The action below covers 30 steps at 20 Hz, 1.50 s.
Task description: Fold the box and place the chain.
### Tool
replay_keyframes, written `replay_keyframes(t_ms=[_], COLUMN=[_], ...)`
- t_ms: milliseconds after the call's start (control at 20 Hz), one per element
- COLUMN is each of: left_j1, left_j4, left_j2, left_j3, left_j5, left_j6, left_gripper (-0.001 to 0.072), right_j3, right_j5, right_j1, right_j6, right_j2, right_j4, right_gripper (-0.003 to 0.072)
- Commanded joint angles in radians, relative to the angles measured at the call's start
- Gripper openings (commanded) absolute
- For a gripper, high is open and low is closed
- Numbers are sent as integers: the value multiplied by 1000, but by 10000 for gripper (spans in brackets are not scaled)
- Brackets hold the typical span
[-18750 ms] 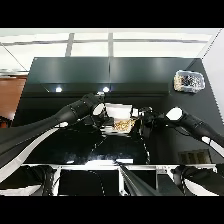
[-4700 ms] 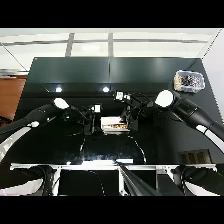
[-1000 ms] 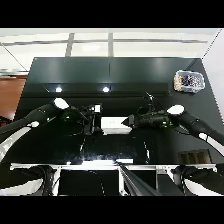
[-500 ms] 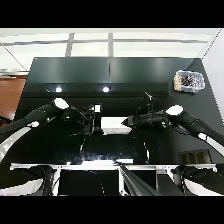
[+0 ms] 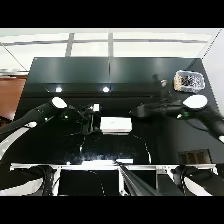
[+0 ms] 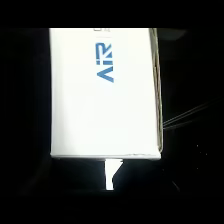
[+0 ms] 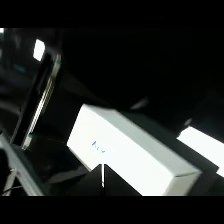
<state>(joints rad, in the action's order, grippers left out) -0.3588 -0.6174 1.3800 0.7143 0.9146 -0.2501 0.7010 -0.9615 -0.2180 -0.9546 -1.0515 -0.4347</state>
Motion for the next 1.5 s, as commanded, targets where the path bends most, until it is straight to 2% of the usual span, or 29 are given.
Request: replay_keyframes(t_ms=[0,150,300,400,550,650,750,900,1450], left_j1=[38,61,21,-64,-206,-251,-256,-254,-259], left_j4=[-103,-95,59,85,69,-14,-79,-89,-89], left_j2=[-72,-173,-222,-209,-154,-92,-33,11,33], left_j3=[0,0,2,21,68,117,160,198,211], left_j5=[13,60,58,13,-123,-156,-136,-72,-27], left_j6=[60,92,97,98,159,296,402,448,463], left_gripper=[720,720,720,719,717,717,717,717,717], right_j3=[37,36,36,36,36,36,36,36,36], right_j5=[-95,-158,-168,-150,-135,-138,-137,-137,-130], right_j1=[145,266,299,298,298,298,298,298,298], right_j6=[-99,-184,-202,-202,-203,-204,-205,-205,-205], right_j2=[153,233,237,237,237,237,237,237,237], right_j4=[-143,-274,-299,-296,-296,-297,-298,-299,-301], right_gripper=[16,16,16,16,16,16,16,16,16])
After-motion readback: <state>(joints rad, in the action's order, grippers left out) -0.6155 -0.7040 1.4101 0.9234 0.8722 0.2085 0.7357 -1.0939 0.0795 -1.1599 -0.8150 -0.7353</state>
